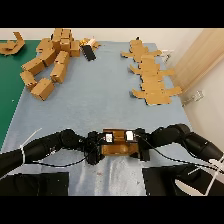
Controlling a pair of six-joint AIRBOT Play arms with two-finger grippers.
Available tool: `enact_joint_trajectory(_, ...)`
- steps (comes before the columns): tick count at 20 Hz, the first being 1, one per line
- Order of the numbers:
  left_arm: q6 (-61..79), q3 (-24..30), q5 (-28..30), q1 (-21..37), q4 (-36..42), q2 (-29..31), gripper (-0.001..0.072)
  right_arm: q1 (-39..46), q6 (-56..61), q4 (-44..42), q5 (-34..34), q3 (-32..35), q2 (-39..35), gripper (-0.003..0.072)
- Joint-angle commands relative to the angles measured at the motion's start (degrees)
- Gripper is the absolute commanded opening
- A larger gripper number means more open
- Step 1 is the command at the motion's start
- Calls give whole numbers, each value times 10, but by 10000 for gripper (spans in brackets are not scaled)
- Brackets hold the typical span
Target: Fold the box.
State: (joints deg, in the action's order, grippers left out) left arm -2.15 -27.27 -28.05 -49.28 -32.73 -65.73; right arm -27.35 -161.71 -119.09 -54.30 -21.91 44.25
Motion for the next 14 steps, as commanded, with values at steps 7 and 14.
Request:
enact_joint_trajectory(7,0,0,0,0,0,0,610,51,203,-14,-256,-22,-192,710)
enact_joint_trajectory(14,0,-1,1,0,0,0,610,51,613,-178,-274,-22,-260,709)
